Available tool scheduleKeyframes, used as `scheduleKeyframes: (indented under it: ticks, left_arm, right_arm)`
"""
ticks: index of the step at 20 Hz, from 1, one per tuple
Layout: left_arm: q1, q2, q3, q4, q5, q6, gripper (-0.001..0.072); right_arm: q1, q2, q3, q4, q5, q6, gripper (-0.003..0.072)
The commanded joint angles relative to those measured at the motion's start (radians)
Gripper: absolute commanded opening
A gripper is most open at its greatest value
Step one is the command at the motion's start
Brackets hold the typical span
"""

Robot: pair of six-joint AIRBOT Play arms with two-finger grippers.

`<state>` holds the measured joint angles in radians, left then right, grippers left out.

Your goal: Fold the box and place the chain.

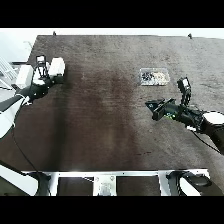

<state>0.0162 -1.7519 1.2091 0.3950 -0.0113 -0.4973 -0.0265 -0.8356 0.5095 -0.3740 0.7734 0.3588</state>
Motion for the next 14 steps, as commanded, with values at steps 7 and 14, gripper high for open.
scheduleKeyframes:
  ticks: [7,14]
  left_arm:
    - [-0.007,0.0,0.0,0.002,0.017,-0.006,0.0698]
    - [0.029,0.004,0.0,0.029,-0.165,-0.045,0.0704]
  right_arm:
    - [0.0,0.0,0.0,0.0,0.0,0.0,0.0497]
    - [-0.001,0.0,0.0,0.0,0.0,0.0,0.0576]
